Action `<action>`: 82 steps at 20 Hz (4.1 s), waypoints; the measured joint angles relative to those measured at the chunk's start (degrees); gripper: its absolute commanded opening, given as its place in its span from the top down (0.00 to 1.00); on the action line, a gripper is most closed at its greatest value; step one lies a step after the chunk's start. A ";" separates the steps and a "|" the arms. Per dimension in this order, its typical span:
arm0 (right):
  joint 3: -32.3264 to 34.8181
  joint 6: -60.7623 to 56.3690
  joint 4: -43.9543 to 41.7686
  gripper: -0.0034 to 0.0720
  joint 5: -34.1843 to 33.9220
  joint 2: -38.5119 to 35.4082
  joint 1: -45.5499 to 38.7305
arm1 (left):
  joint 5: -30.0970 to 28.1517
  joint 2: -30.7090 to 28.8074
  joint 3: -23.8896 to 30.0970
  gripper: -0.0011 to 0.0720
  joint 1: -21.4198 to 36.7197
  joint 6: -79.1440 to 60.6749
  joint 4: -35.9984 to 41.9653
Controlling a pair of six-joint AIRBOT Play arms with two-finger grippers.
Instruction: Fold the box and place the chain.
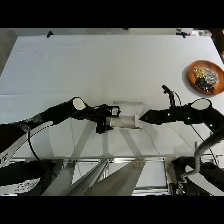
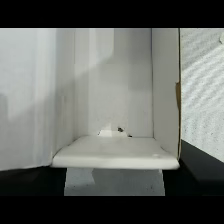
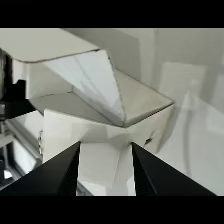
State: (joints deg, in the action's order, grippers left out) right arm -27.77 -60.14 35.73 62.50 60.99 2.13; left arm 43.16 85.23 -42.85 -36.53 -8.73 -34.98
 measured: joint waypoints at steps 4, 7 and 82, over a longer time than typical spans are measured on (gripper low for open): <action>-2.69 -6.95 7.72 0.50 -0.35 -0.61 2.75 | 0.00 0.00 0.00 0.51 0.00 0.00 0.00; -3.32 -10.62 10.14 0.50 -1.53 -0.76 5.49 | 0.00 0.00 0.00 0.51 0.00 0.00 0.00; -16.57 -73.61 51.78 0.64 -6.60 12.76 39.54 | 0.00 0.00 0.00 0.51 0.00 -0.02 0.00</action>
State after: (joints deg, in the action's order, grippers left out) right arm -44.34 -133.75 87.50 55.90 73.76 41.67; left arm 43.16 85.23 -42.85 -36.53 -8.75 -34.98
